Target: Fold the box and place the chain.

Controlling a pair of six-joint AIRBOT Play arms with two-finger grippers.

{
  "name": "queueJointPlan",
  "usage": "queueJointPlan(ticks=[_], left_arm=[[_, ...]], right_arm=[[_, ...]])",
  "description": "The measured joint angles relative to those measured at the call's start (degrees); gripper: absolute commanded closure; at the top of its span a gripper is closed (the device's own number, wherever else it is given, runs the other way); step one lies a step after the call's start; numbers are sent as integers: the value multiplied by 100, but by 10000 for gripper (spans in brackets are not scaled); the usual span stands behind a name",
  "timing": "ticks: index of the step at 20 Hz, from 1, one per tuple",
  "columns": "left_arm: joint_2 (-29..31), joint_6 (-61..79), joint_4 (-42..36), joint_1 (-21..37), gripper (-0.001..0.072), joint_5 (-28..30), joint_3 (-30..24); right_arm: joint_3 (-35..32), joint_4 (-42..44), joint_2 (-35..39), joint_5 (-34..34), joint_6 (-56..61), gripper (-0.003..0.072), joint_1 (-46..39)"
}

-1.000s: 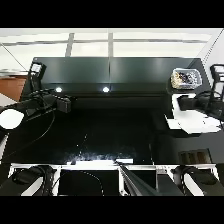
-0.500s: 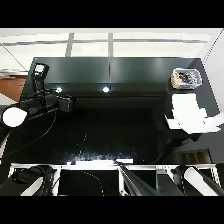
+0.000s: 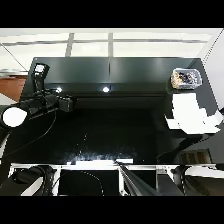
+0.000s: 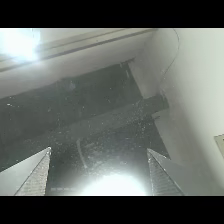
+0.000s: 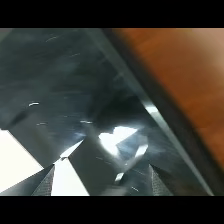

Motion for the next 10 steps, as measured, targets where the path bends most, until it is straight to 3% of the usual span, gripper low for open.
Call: queueJointPlan(ticks=[10], left_arm=[[0, 0, 0, 0, 1, 0, 0]], right_arm=[[791, 953, -407, 815, -905, 32, -98]])
